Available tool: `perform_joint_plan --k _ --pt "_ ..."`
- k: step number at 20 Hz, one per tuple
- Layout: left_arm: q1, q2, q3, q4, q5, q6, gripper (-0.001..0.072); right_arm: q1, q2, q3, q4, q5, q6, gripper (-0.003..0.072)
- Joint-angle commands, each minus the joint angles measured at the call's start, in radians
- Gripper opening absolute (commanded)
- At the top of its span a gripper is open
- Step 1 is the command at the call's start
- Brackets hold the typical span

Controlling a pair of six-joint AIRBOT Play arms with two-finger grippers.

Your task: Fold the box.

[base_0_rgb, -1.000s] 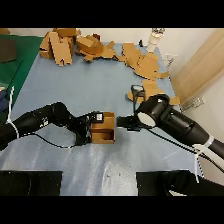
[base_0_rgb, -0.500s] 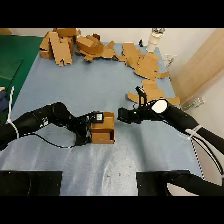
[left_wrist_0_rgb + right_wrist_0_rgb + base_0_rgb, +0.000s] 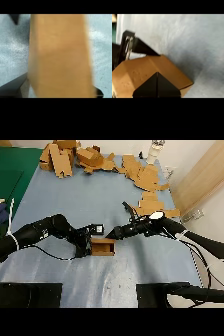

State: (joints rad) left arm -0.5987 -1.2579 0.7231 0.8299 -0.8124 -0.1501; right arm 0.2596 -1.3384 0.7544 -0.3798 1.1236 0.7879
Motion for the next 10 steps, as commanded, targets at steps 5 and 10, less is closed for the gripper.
perform_joint_plan --k 5,10 --pt "0.0 0.001 0.0 0.0 0.001 0.0 0.0465 0.006 0.117 -0.012 -0.102 0.078 -0.238 -0.0001" --pt "0.0 0.001 0.0 0.0 0.0 0.0 0.0466 0.138 0.118 -0.012 -0.18 -0.034 -0.258 0.0"
